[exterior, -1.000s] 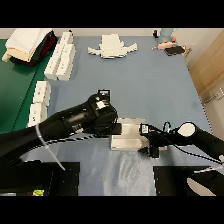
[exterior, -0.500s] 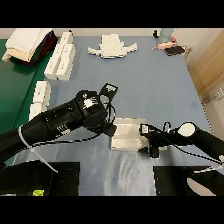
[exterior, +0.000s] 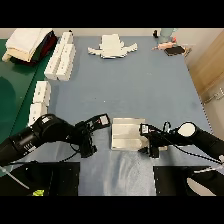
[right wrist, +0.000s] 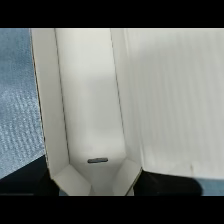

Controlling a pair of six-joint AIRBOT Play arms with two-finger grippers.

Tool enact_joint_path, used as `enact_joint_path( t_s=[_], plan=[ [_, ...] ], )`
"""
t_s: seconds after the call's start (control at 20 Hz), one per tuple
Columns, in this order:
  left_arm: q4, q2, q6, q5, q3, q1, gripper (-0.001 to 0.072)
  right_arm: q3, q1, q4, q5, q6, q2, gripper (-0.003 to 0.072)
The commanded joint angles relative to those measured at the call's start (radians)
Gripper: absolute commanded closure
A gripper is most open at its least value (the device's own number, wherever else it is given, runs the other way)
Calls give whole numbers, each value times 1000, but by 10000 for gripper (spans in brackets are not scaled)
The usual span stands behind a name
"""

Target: Fold the box.

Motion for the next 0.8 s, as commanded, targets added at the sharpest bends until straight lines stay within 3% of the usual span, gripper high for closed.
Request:
enact_joint_path(
  t_s=[0.0, 0.25, 0.4, 0.75],
  plan=[
    [-289, 26, 453, 248, -173, 86, 12, 1, 0, 0, 0, 0, 1, 165],
    [-613, -153, 912, 302, -183, 90, 12, 1, 0, 0, 0, 0, 1, 165],
    [-792, -262, 1049, 353, -159, 90, 12, 1, 0, 0, 0, 0, 1, 165],
    [-826, -377, 1062, 303, -78, 90, 12, 1, 0, 0, 0, 0, 1, 165]
  ],
)
